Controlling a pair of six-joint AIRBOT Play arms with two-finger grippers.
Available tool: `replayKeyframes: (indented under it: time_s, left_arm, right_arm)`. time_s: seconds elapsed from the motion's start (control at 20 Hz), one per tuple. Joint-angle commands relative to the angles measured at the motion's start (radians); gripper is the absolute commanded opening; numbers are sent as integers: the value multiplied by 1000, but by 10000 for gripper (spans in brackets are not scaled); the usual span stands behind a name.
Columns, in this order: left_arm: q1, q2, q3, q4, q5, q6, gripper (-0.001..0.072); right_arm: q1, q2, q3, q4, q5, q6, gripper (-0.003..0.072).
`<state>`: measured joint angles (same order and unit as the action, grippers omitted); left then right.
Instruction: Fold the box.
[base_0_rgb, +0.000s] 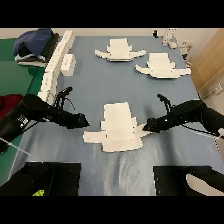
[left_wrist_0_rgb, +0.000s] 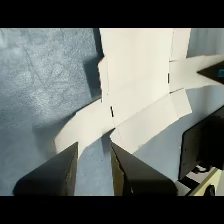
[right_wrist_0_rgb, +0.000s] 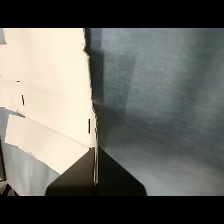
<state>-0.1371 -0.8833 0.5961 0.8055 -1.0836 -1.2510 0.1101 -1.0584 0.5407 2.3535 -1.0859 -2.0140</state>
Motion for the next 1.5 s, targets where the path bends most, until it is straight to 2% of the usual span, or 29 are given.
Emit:
replayKeyframes:
  time_s: [0.0,0.2,0.45,0.65,0.9,1.0,1.15,1.35,1.4,1.45]
  left_arm:
    - [41,-60,8,-47,50,39,540]
    - [63,-221,9,-210,55,209,535]
    - [62,-457,83,-417,51,459,535]
    - [47,-617,200,-500,-14,533,535]
    - [-33,-758,337,-487,-117,591,532]
    - [-59,-798,384,-487,-194,634,367]
    - [-89,-805,397,-480,-279,683,350]
    - [-92,-805,397,-392,-321,679,348]
    - [-92,-805,397,-375,-323,678,313]
    - [-92,-805,397,-364,-327,679,153]
  right_arm:
    - [92,142,-54,-1,85,-35,0]
    - [121,293,-154,-1,121,19,0]
    - [121,304,-168,0,118,29,0]
    - [121,304,-168,0,117,35,0]
    - [121,304,-168,0,115,43,0]
    - [121,304,-168,0,105,43,0]
    - [121,304,-168,0,105,43,0]
    - [121,304,-168,-1,105,43,0]
    - [121,304,-168,-1,106,43,0]
    - [121,304,-168,-1,106,43,0]
